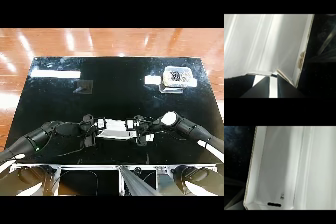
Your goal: Fold the box and place the chain.
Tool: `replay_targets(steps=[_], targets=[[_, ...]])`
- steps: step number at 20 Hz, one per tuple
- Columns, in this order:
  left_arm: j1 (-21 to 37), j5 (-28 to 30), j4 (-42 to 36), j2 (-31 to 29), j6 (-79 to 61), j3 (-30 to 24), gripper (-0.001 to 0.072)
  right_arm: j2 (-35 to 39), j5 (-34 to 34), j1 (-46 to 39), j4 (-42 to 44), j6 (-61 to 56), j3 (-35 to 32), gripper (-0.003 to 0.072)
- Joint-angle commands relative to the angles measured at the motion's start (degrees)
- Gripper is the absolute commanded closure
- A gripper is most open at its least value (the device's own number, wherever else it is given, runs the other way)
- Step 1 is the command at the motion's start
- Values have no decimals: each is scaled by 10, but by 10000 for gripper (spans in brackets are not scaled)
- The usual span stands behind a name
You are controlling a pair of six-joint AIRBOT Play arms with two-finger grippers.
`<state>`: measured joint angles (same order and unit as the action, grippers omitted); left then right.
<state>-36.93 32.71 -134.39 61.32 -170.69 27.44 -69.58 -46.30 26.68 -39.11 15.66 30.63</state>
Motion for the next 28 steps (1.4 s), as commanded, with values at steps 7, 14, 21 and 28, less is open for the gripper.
replay_targets(steps=[7,14,21,28], targets=[[-3,-18,-18,9,0,1,265,0,0,0,1,0,1,143],[-3,-18,-19,14,0,1,550,0,0,0,1,0,1,143],[-28,-38,-33,25,0,1,550,0,0,0,1,0,1,143],[-52,-62,-31,36,0,3,550,0,0,0,1,0,1,143]])
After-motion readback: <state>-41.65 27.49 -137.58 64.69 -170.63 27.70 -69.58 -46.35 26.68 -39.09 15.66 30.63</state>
